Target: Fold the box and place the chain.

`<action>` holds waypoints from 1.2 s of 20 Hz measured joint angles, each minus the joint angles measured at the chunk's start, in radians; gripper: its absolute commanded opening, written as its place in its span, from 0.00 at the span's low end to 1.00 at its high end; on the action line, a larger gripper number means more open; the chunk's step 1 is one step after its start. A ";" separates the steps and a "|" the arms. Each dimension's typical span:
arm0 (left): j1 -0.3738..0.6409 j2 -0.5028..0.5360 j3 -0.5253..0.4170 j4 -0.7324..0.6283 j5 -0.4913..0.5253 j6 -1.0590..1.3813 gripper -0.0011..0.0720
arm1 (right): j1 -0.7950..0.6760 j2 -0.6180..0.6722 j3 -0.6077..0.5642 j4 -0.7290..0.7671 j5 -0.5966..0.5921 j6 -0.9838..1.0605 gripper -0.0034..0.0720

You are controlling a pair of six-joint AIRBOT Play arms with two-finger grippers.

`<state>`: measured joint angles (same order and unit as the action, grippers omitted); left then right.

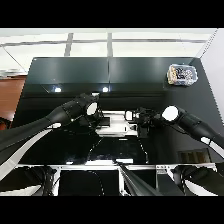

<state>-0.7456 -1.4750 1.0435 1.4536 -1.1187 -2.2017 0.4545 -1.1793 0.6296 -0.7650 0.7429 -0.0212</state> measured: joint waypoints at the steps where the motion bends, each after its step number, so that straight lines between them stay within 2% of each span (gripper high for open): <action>1: 0.000 0.000 0.000 0.000 -0.002 0.000 0.05 | 0.008 -0.005 0.000 0.009 -0.005 0.000 0.22; 7: 0.001 0.000 0.000 0.010 -0.015 -0.002 0.05 | 0.040 -0.057 0.000 0.149 -0.041 0.004 0.21; 10: 0.001 0.000 -0.001 0.008 -0.014 -0.003 0.05 | 0.044 -0.068 0.000 0.186 -0.047 0.004 0.24; 12: 0.000 0.000 0.000 -0.011 0.039 0.003 0.05 | 0.047 -0.071 0.000 0.211 -0.028 0.002 0.24; 14: 0.000 0.000 0.000 -0.004 0.020 -0.002 0.05 | 0.047 -0.072 0.000 0.218 -0.033 0.002 0.24; 15: 0.001 0.000 0.000 -0.003 0.019 -0.001 0.05 | 0.047 -0.073 0.000 0.226 -0.031 0.003 0.30; 16: 0.001 0.000 0.000 -0.003 0.010 -0.001 0.05 | 0.047 -0.073 -0.001 0.235 -0.026 0.003 0.50; 17: 0.001 0.000 0.000 -0.003 0.012 -0.001 0.05 | 0.047 -0.074 -0.001 0.245 -0.026 0.003 0.55; 18: 0.001 0.000 0.000 -0.003 0.011 -0.001 0.05 | 0.047 -0.074 -0.001 0.253 -0.030 0.003 0.40; 19: 0.001 0.000 0.000 0.000 0.010 -0.001 0.05 | 0.047 -0.074 -0.001 0.256 -0.030 0.003 0.44; 20: 0.001 0.000 0.000 0.000 0.010 -0.001 0.05 | 0.047 -0.074 -0.001 0.262 -0.030 0.003 0.61; 21: 0.001 0.000 0.000 0.000 0.011 -0.001 0.05 | 0.047 -0.074 -0.001 0.264 -0.028 0.003 0.46; 22: 0.001 0.000 0.000 0.000 0.010 -0.002 0.05 | 0.046 -0.074 -0.001 0.265 -0.028 0.010 0.21; 23: 0.001 0.000 0.000 0.000 0.011 -0.001 0.05 | 0.043 -0.073 -0.001 0.263 -0.029 0.034 0.07; 24: 0.001 0.000 0.000 -0.002 0.012 -0.001 0.05 | 0.037 -0.068 -0.001 0.251 -0.026 0.089 0.08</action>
<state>-0.7448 -1.4746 1.0435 1.4517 -1.1065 -2.2028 0.4911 -1.2476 0.6289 -0.5140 0.7166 0.0673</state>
